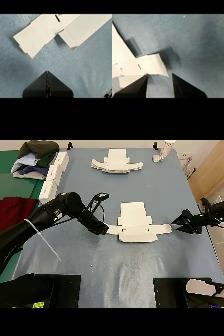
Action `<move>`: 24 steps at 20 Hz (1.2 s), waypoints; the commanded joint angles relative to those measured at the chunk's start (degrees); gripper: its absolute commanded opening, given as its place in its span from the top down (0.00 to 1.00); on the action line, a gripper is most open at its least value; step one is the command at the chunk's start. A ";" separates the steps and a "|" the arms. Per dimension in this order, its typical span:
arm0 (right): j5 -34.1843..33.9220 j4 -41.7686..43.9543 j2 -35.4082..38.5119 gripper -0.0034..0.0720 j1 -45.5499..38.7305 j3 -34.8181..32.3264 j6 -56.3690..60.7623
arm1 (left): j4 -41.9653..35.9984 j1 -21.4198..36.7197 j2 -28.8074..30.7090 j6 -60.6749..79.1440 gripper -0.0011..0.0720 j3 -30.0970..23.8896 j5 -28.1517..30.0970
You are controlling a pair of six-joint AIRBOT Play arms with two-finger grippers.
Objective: Fold the box.
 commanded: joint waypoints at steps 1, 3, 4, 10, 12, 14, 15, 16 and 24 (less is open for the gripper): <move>-3.06 7.13 -7.41 0.37 -1.38 1.29 -9.77 | 0.02 -0.02 0.04 0.00 0.97 0.00 0.02; -3.15 7.41 -9.09 0.36 -1.27 2.12 -10.73 | 0.02 -0.02 0.04 0.00 0.97 0.00 0.00; -3.08 7.43 -9.35 0.36 -1.18 2.32 -11.28 | 0.02 -0.02 0.04 0.00 0.97 0.00 0.00; -6.62 7.87 -9.42 0.49 0.79 2.62 -13.22 | 0.02 -0.02 0.04 0.00 0.97 0.02 0.02; -6.58 7.89 -9.42 0.57 3.96 2.62 -13.73 | 0.02 -0.02 0.04 0.00 0.97 0.02 0.00; -5.68 7.85 -9.42 0.67 7.50 2.64 -13.84 | 0.02 -0.02 0.04 0.00 0.97 0.02 0.02; -4.87 7.85 -9.42 0.69 8.83 2.64 -13.81 | 0.02 -0.02 0.04 0.00 0.97 0.02 0.02; -4.13 7.78 -9.42 0.79 9.94 2.82 -13.81 | 0.02 -0.02 0.04 0.00 0.97 0.02 0.00; -1.68 7.87 -6.25 0.95 14.29 3.17 -12.00 | -0.07 -0.02 0.04 0.00 0.97 0.04 1.53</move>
